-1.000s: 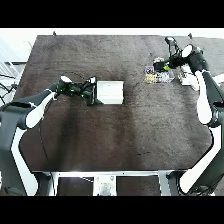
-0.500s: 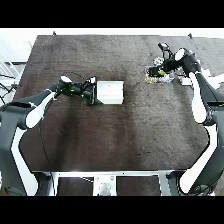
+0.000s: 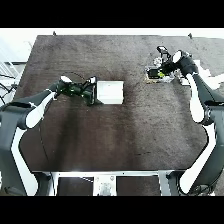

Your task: Fold the box and place the chain.

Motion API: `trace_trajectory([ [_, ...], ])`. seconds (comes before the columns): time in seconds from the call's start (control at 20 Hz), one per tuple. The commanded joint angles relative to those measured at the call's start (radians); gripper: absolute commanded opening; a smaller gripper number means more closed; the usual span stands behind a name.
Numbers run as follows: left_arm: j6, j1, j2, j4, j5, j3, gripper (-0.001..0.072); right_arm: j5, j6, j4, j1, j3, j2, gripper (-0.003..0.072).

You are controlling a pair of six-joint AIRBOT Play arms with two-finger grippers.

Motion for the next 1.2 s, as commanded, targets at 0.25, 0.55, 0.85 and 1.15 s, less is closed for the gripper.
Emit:
trace_trajectory([
  [0.25, 0.0, 0.0, -0.001, 0.0, 0.001, 0.0, 0.0464, -0.002, -0.008, -0.003, -0.002, 0.001, 0.084, 0.0009],
  [0.55, 0.0, 0.0, -0.001, 0.0, 0.001, 0.0, 0.0464, 0.046, -0.035, 0.013, 0.0, 0.001, 0.288, 0.001],
  [0.85, 0.0, 0.0, -0.001, 0.0, 0.001, 0.0, 0.0464, 0.057, -0.109, 0.016, 0.058, 0.001, 0.573, 0.0009],
  [1.15, 0.0, 0.0, -0.001, 0.0, 0.001, 0.0, 0.0464, 0.192, -0.12, 0.016, 0.183, 0.0, 0.724, 0.0009],
])
